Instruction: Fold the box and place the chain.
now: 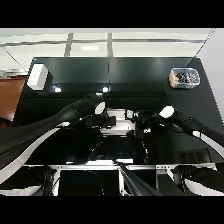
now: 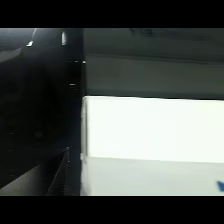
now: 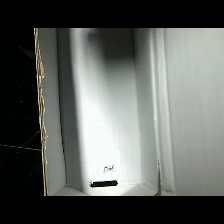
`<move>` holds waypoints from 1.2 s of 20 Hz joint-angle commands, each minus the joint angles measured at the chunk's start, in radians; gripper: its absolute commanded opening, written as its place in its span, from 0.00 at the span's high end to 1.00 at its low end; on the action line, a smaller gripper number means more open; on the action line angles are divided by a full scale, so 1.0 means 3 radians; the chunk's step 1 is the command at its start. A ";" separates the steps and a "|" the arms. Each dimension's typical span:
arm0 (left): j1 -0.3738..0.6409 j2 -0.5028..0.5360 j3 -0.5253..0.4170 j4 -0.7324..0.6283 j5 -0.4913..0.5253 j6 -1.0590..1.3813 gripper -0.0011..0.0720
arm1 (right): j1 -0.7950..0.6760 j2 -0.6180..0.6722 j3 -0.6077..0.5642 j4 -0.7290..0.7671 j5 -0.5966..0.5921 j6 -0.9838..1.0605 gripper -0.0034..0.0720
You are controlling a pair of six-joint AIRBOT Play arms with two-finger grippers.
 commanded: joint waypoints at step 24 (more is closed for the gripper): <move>0.0004 -0.0013 0.0004 0.0160 -0.0005 0.0010 0.95 | -0.0003 0.0369 0.0015 -0.0595 0.0170 0.0379 0.01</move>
